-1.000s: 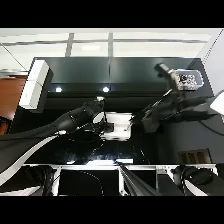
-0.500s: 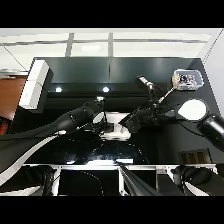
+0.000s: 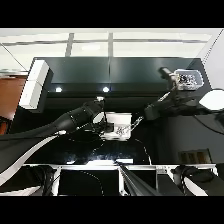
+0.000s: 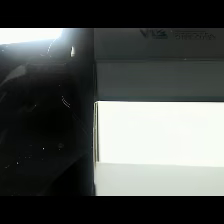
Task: Fold the box and place the chain.
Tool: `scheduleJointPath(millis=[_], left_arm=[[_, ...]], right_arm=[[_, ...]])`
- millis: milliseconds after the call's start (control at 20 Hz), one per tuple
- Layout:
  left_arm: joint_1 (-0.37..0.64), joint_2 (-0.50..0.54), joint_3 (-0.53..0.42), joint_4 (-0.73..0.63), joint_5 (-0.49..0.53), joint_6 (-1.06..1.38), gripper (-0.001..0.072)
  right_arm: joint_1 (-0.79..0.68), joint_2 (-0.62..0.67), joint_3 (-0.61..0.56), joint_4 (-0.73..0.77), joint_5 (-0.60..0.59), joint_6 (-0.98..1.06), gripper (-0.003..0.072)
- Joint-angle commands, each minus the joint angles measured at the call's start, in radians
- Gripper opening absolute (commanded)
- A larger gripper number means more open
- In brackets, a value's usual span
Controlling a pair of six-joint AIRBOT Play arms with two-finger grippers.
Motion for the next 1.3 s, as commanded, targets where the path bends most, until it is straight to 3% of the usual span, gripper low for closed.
scheduleJointPath(millis=[0,50,100,150,400,600,900,950,1000,1150,1200,1250], left_arm=[[0.0,0.0,0.0,0.0,0.0,0.0,0.0034],[0.0,0.0,0.0,0.0,0.0,0.0,0.0033],[0.0,0.0,0.0,0.0,0.0,0.0,0.0033],[0.0,0.0,0.0,0.0,0.0,0.0,0.0033],[0.0,0.0,0.0,-0.001,0.0,0.0,0.0034],[0.0,0.0,0.0,-0.003,0.0,0.0,0.0034],[0.0,0.0,0.0,-0.003,0.004,0.0,0.0033],[0.0,0.0,0.0,-0.004,0.004,0.0,0.0033],[0.0,0.0,0.0,-0.003,0.003,0.0,0.0034],[0.0,0.0,0.0,-0.003,0.003,0.0,0.0033],[0.0,0.0,0.0,-0.003,0.003,0.0,0.0033],[0.0,0.0,0.0,-0.003,0.004,0.0,0.0033]], right_arm=[[-0.212,0.016,-0.069,-0.233,-0.146,0.071,0.038],[-0.249,0.015,-0.118,-0.281,-0.257,0.137,0.0394],[-0.276,0.008,-0.158,-0.298,-0.351,0.182,0.0694],[-0.294,-0.01,-0.185,-0.285,-0.436,0.191,0.072],[-0.308,-0.261,-0.113,-0.246,-0.637,0.356,0.072],[-0.309,-0.451,0.006,-0.247,-0.636,0.387,0.0713],[-0.308,-0.595,0.158,-0.268,-0.636,0.378,0.0711],[-0.308,-0.612,0.166,-0.269,-0.633,0.381,0.0683],[-0.308,-0.624,0.169,-0.267,-0.644,0.402,0.057],[-0.309,-0.631,0.169,-0.262,-0.683,0.408,0.0532],[-0.309,-0.631,0.169,-0.262,-0.698,0.409,0.0426],[-0.308,-0.631,0.171,-0.252,-0.716,0.414,0.0419]])
